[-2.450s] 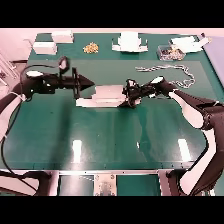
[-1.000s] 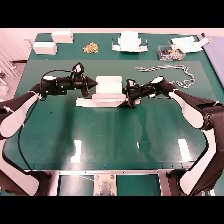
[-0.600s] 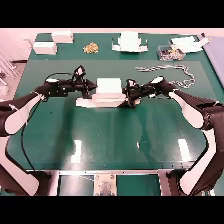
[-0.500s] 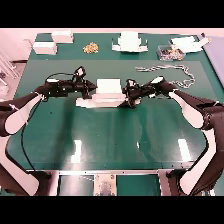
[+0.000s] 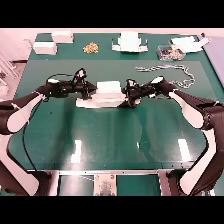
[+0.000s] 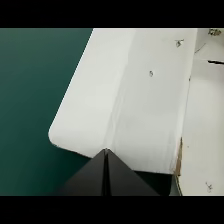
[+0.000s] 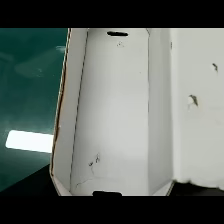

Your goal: Fold the box and place the chain.

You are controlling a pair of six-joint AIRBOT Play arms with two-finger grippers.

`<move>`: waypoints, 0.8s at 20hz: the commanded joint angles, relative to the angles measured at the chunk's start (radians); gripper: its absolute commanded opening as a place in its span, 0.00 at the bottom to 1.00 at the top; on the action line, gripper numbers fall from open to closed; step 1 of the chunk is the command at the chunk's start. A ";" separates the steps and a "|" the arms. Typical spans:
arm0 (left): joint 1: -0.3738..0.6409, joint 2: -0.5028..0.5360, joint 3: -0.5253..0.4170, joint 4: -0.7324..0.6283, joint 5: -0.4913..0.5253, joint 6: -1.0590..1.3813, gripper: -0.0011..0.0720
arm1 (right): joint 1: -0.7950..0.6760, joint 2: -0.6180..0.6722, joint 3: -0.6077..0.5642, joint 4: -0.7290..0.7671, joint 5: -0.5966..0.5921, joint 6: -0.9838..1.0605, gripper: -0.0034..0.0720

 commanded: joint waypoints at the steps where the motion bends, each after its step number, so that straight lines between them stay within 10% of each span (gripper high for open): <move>1: 0.001 0.032 0.027 -0.003 -0.007 -0.017 0.04 | 0.000 0.000 0.000 0.000 0.000 0.000 0.80; 9: 0.001 0.249 0.026 0.476 -0.072 -0.310 0.03 | 0.000 0.000 0.000 0.000 0.000 0.000 0.80; 16: 0.073 0.266 -0.051 0.393 -0.216 -0.333 0.03 | 0.000 0.000 0.000 0.000 0.000 0.000 0.80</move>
